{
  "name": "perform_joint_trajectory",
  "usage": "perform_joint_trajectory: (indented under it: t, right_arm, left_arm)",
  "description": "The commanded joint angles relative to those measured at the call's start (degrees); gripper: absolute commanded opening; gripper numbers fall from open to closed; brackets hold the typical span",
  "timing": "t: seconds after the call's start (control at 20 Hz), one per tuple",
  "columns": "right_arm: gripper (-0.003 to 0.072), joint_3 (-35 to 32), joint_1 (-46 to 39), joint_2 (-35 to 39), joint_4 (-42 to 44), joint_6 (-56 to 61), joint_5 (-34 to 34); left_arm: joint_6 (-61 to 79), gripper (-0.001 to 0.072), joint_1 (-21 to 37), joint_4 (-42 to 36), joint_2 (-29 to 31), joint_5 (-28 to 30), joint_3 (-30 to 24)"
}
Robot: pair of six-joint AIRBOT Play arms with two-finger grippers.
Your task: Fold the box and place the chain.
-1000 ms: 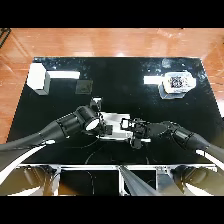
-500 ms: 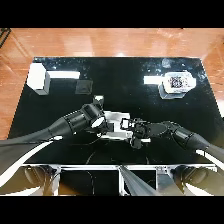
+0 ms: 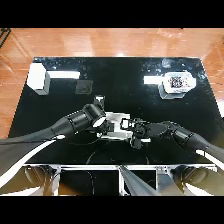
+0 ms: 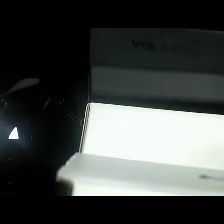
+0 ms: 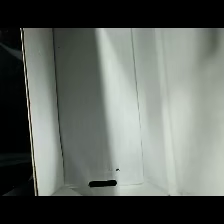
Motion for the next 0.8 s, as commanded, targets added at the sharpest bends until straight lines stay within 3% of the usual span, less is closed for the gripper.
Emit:
perform_joint_trajectory:
  t: [0.0,0.4,0.75]
  right_arm:
    - [0.0132,0.0,0.1,0.0,0.0,0.0,0.0]
    - [0.0133,0.0,0.1,0.0,0.0,0.0,0.0]
    - [0.0133,0.0,0.1,0.0,0.0,0.0,0.0]
  left_arm:
    - [0.0,0.0368,0.0,0.0,-0.1,0.3,0.0]
    - [0.0,0.0365,0.0,-0.3,-1.5,0.2,0.0]
    - [0.4,0.0316,0.0,-0.2,-1.5,-0.3,0.4]
